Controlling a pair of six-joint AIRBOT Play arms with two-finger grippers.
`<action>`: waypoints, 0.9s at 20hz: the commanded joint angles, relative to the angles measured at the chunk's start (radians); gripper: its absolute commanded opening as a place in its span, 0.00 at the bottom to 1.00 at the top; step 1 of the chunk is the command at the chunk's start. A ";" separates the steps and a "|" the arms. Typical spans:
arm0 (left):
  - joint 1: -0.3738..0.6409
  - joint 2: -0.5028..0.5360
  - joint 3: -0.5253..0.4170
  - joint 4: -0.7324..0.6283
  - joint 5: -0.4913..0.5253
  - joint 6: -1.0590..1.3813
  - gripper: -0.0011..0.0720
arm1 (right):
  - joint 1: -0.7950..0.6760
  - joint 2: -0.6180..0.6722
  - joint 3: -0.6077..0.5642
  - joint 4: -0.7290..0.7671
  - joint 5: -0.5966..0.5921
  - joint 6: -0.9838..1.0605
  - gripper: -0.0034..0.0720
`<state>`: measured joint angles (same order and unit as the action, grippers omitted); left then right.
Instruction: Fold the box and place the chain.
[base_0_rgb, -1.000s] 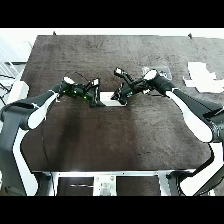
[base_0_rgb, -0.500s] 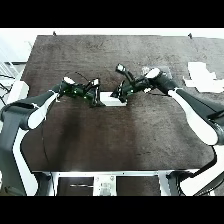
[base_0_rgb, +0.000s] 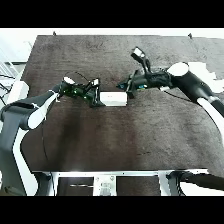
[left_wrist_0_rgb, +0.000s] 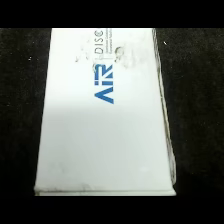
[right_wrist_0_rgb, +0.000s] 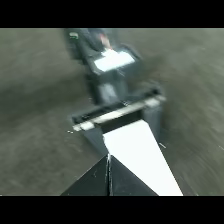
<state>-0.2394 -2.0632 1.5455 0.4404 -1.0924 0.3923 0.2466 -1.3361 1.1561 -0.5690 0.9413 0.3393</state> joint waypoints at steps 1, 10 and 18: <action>0.000 0.000 0.000 0.000 0.000 0.001 0.57 | -0.028 0.219 -0.270 -0.003 -0.278 0.028 0.06; 0.000 0.000 0.000 -0.008 0.001 0.001 0.57 | -0.034 0.690 -0.819 0.117 -0.766 0.028 0.06; 0.010 0.026 0.001 -0.001 -0.031 -0.032 0.04 | -0.034 0.761 -0.953 0.124 -0.777 0.027 0.06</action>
